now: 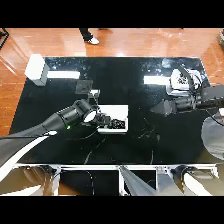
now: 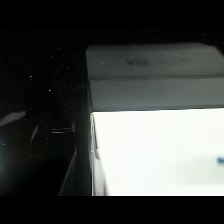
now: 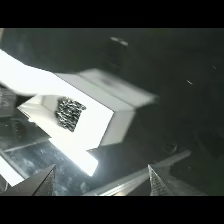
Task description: Fold the box and place the chain.
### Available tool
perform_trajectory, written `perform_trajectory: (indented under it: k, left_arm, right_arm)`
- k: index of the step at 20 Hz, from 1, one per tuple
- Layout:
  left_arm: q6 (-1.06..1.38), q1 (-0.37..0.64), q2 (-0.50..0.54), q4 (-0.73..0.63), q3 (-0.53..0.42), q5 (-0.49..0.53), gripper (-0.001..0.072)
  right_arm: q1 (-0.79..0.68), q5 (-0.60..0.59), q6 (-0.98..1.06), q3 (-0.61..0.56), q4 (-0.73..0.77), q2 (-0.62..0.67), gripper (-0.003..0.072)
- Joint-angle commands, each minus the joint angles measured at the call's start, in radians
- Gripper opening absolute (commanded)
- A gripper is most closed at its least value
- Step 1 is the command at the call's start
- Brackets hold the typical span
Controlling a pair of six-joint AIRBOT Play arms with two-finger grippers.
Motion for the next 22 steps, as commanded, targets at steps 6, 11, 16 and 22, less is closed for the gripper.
perform_trajectory:
  k: [6,11,16,22]
  left_arm:
    - [0.155,0.001,0.024,-0.001,0.105,-0.109,0.0641]
    - [0.382,0.001,0.151,-0.035,0.190,-0.278,0.0641]
    - [0.504,0.044,0.348,0.028,0.170,-0.462,0.0641]
    - [0.639,0.470,0.481,-0.163,-0.028,-0.440,0.0641]
  right_arm:
    - [-0.024,-0.043,0.047,0.000,-0.029,0.001,0.0694]
    - [-0.024,-0.045,0.068,0.000,-0.029,0.001,0.0695]
    - [-0.018,0.076,0.187,0.000,-0.028,0.001,0.0693]
    - [0.220,0.190,0.198,0.228,-0.123,-0.187,0.0701]
